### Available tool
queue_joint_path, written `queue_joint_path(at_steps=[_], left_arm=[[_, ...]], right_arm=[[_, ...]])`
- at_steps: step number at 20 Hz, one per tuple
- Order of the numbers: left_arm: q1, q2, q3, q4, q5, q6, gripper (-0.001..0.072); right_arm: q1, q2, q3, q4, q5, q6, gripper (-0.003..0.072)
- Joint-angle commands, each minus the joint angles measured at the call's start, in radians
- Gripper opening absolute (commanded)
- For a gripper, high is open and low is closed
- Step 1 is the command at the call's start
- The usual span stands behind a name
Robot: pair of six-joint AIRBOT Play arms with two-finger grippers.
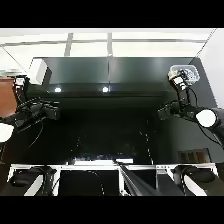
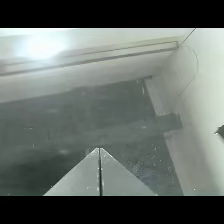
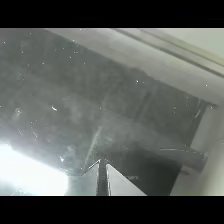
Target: Fold the box and place the chain.
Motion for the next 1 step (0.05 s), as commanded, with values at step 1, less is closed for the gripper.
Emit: queue_joint_path(at_steps=[1], left_arm=[[0.000, 0.000, 0.000, 0.000, 0.000, 0.000, 0.0026]], right_arm=[[0.001, 0.000, 0.000, 0.000, 0.000, 0.000, 0.0058]])
